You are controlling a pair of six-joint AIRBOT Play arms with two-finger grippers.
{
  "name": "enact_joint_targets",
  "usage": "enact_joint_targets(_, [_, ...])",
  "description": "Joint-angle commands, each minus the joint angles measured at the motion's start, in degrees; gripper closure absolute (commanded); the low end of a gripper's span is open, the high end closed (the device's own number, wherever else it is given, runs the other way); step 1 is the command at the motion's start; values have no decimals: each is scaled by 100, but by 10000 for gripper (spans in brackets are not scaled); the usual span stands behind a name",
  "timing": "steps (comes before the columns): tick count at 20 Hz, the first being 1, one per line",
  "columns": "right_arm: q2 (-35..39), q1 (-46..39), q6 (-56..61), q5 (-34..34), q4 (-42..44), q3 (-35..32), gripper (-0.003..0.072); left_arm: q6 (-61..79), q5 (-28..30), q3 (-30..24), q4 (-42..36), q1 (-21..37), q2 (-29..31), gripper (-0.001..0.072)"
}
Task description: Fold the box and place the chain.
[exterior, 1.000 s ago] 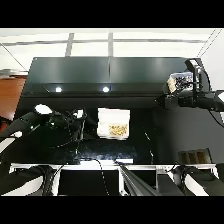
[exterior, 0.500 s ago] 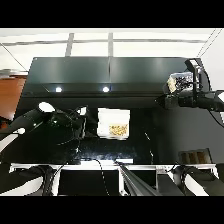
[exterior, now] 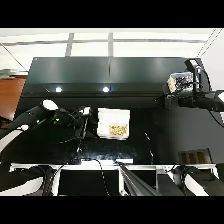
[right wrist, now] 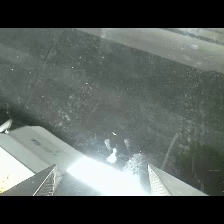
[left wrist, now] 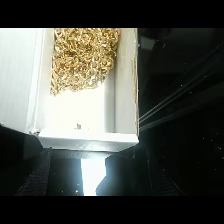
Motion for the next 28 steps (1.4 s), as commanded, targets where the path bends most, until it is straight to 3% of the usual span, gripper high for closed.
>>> enact_joint_targets(1, [-4, 7, 0, 2, 2, 2, -12, -15, 55, 22, 17, -4, -26, 15])
enact_joint_targets(18, [-4, 7, 2, 2, 2, 2, -12, -48, 387, 26, 149, -170, -15, 9])
enact_joint_targets(22, [-4, 7, 4, 2, 2, 2, -13, 17, 417, 103, -146, -249, -28, 10])
enact_joint_targets(28, [-4, 7, 13, 0, 0, 2, -12, 13, 422, 105, 208, -422, -52, 10])
